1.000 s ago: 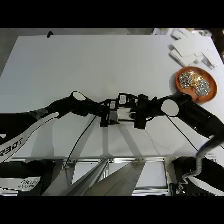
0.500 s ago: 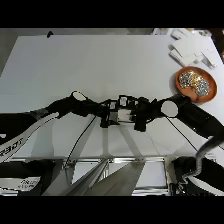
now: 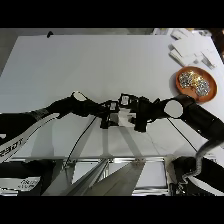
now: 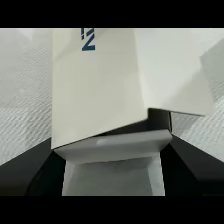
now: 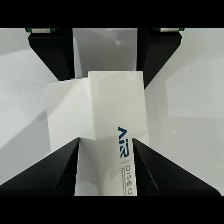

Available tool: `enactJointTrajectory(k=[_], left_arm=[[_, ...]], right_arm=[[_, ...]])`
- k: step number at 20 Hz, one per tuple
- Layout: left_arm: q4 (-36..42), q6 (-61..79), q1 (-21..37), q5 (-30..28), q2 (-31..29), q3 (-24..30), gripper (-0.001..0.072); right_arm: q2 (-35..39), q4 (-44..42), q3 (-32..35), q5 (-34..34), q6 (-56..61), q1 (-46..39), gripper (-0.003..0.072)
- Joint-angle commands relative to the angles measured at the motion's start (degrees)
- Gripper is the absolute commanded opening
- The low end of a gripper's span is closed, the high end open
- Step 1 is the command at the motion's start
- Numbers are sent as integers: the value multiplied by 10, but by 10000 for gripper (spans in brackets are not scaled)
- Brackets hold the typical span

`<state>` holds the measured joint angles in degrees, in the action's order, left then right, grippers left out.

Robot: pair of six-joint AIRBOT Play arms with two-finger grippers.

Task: Fold the box and place the chain.

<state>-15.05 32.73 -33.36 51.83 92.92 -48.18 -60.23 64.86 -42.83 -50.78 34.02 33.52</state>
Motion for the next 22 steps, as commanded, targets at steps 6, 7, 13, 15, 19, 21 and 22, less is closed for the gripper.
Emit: enactJointTrajectory(k=[6, 7, 13, 15, 19, 21, 22], left_arm=[[0, -2, 1, -6, 0, 0, 85], [0, -2, 1, -6, 0, 0, 85], [0, -2, 1, -6, 0, 0, 85], [0, -2, 1, -6, 0, 0, 85], [0, -2, 1, -6, 0, 0, 85], [0, -2, 1, -6, 0, 0, 85], [0, -2, 1, -6, 0, 0, 85]], right_arm=[[3, 43, 0, -2, -2, 0, 293], [3, 46, 0, 0, -3, 0, 291], [3, 59, 0, 14, 2, 0, 152], [3, 59, 0, 25, 5, 0, 139], [-7, 58, 0, 24, 5, 0, 80], [-15, 54, 0, 24, 5, 0, 82], [-17, 52, 1, 22, 5, 0, 82]])
